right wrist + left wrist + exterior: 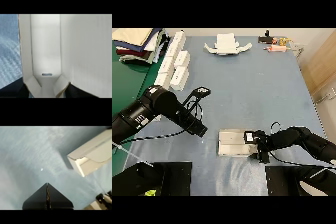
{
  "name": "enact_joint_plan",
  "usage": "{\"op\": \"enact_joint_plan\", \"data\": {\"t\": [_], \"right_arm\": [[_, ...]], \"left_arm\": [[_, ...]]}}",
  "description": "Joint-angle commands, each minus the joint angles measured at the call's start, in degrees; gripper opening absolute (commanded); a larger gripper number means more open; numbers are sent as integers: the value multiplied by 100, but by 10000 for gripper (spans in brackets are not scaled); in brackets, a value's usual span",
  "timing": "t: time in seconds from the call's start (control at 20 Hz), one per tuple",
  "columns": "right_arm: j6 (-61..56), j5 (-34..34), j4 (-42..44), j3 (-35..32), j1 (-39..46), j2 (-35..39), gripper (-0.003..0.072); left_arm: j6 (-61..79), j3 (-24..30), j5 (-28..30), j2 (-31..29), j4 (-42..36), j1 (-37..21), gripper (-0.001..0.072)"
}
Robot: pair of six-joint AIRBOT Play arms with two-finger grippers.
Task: Fold the box.
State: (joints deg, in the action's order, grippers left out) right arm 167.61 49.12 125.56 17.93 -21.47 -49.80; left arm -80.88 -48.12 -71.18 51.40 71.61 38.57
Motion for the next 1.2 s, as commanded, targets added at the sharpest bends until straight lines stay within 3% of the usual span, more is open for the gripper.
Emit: {"op": "enact_joint_plan", "data": {"t": [0.0,0.3,0.35,0.4,0.45,0.55,0.85,1.05,1.15], "right_arm": [[0,-2,2,-2,-4,-2,523],[0,0,2,-2,-4,-2,523],[0,-2,0,-2,-4,0,523],[0,0,2,-2,-4,-2,523],[0,-2,2,-2,-4,0,522],[0,-2,0,-2,-4,-2,523],[0,-2,2,-2,-4,-2,523],[0,0,0,-2,-4,0,523],[0,-2,0,-2,-4,0,523]], "left_arm": [[2924,608,1025,-42,-997,-671,14],[5351,1416,1226,-79,-1410,-190,18],[5770,1593,1346,-76,-1593,-221,193],[6111,1777,1585,-79,-1873,-262,535],[6437,1961,1939,-76,-2116,-260,674],[6791,2208,2474,-66,-2291,-234,676],[6808,2334,2883,7,-2277,348,677],[6804,2538,3810,17,-2601,817,677],[6798,2544,3790,72,-2702,949,677]]}}
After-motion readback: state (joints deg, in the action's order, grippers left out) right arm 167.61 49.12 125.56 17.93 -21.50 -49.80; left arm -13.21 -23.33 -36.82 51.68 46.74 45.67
